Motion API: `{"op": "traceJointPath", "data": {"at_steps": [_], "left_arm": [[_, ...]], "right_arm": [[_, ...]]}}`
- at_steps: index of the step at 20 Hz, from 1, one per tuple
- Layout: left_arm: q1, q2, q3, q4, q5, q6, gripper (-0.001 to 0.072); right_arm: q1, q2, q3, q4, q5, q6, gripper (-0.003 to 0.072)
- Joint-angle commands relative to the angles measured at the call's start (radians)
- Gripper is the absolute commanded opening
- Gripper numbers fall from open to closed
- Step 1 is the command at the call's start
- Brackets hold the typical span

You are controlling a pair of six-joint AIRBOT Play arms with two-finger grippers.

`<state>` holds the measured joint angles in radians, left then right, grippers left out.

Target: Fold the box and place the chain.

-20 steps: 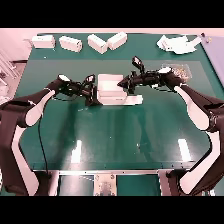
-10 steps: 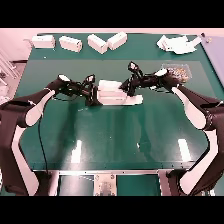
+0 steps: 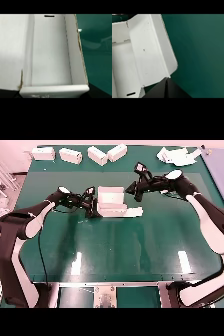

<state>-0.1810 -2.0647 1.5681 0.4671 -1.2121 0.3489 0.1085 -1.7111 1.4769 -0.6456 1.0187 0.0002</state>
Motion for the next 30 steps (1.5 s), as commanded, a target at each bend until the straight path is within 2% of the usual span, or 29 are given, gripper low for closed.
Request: {"op": "traceJointPath", "data": {"at_steps": [1,2,3,4,5,9,13,24,25,26,27,28,29,30], "left_arm": [[0.001,0.0,0.0,0.0,0.0,0.0,0.0378],[0.001,0.0,0.0,0.0,0.001,0.0,0.0378],[0.001,0.0,0.0,0.0,0.001,0.0,0.0378],[0.001,0.0,0.0,0.0,0.0,0.0,0.0378],[0.001,0.0,0.0,0.0,0.0,0.0,0.0378],[0.001,0.0,0.0,0.0,0.0,0.0,0.0378],[0.001,0.0,0.0,0.0,0.0,0.0,0.0378],[0.001,0.0,0.0,-0.001,0.0,0.0,0.0378],[0.001,0.0,0.0,-0.001,0.001,0.0,0.0378],[0.001,0.0,0.0,-0.001,0.0,0.0,0.0378],[0.001,0.0,0.0,-0.001,0.0,0.0,0.0378],[0.001,0.0,0.0,-0.001,0.0,0.0,0.0378],[0.001,0.0,0.0,-0.001,0.0,0.0,0.0378],[0.001,0.0,0.0,-0.001,0.0,0.0,0.0378]], "right_arm": [[-0.014,0.146,-0.135,-0.08,-0.026,0.041,0.0013],[-0.019,0.168,-0.179,-0.08,-0.02,0.04,0.0056],[-0.028,0.172,-0.215,-0.081,-0.004,0.006,0.0318],[-0.035,0.168,-0.244,-0.08,-0.004,-0.016,0.0528],[-0.037,0.156,-0.263,-0.081,-0.005,-0.043,0.0545],[-0.036,0.079,-0.273,-0.073,-0.007,-0.161,0.0545],[-0.031,0.032,-0.273,-0.05,-0.005,-0.195,0.0545],[0.003,0.016,-0.271,0.022,-0.043,-0.277,0.0543],[0.009,0.012,-0.271,0.029,-0.043,-0.283,0.0528],[0.016,0.01,-0.271,0.037,-0.043,-0.296,0.0445],[0.025,0.007,-0.271,0.051,-0.043,-0.313,0.0401],[0.035,0.004,-0.27,0.079,-0.044,-0.334,0.0388],[0.044,0.002,-0.27,0.098,-0.044,-0.355,0.0329],[0.052,-0.001,-0.27,0.117,-0.051,-0.361,0.0317]]}}
